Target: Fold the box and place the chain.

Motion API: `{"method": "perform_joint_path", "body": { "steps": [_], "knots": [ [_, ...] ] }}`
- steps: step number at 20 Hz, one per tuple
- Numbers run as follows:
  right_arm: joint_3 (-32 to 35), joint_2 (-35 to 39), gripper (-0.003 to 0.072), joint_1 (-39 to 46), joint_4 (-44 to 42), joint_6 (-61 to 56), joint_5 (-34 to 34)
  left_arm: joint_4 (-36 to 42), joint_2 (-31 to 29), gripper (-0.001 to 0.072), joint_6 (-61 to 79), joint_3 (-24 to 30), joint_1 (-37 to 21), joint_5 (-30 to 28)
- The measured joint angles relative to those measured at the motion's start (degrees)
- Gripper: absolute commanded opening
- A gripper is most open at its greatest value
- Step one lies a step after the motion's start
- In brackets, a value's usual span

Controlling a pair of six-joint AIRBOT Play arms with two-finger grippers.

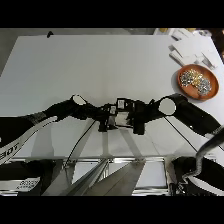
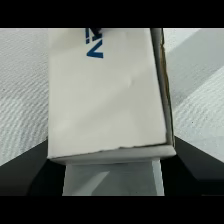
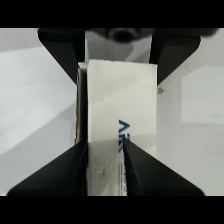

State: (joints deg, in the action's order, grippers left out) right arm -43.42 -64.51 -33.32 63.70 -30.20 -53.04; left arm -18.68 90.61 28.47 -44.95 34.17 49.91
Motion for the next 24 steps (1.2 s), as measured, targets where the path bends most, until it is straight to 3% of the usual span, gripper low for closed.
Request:
{"method": "perform_joint_path", "body": {
  "steps": [13, 24],
  "knots": [
    [0.4, 7.5, 0.0338, 0.0, -3.8, 0.0, -0.8, 0.0, 0.0, 0.0038, 0.0, 0.0, 0.0, 0.2],
    [0.7, 5.9, 0.0328, 0.0, -4.0, 0.5, -0.6, 0.0, 0.0, 0.0038, 0.0, 0.0, 0.0, 0.1]
  ]
}}
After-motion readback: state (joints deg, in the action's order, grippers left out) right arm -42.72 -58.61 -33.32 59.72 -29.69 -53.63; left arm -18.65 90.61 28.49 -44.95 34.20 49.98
